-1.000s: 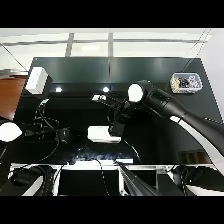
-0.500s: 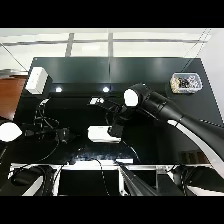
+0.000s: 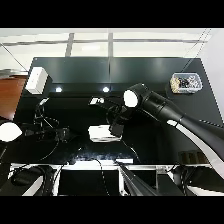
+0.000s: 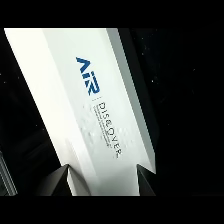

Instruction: Fold the box and place the chain.

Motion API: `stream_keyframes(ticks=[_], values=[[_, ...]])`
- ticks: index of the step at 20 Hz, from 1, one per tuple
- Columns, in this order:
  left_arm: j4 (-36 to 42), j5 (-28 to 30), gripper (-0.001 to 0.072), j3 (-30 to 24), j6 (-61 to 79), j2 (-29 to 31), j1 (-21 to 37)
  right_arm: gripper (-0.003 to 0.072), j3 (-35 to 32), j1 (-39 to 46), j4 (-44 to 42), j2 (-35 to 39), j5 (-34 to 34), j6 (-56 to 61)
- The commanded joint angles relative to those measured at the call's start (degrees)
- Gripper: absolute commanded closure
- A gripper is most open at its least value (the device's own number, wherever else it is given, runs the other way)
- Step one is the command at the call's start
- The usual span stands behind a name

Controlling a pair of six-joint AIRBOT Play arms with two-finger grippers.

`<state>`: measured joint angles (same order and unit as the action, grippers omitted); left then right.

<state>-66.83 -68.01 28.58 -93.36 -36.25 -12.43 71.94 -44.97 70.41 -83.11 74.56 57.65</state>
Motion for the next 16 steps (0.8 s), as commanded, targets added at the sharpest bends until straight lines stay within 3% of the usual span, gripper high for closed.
stream_keyframes(ticks=[1,4,5,16], values=[[0.0,0.13,0.0013,-0.02,-0.07,-0.04,0.04,0.0225,0.0,-0.04,0.11,-0.04,-0.04,0.0],[0.0,0.11,0.0013,-0.02,-0.07,-0.04,0.04,0.0227,0.0,-0.04,0.11,-0.04,-0.24,0.02],[-0.02,0.11,0.0013,-0.02,-0.07,-0.04,0.04,0.0339,0.0,-0.04,0.09,-0.04,-0.22,0.02],[-0.02,0.13,0.0013,-0.02,-0.04,-0.04,0.04,0.0338,0.0,-0.15,0.17,-0.04,-0.26,0.02]])
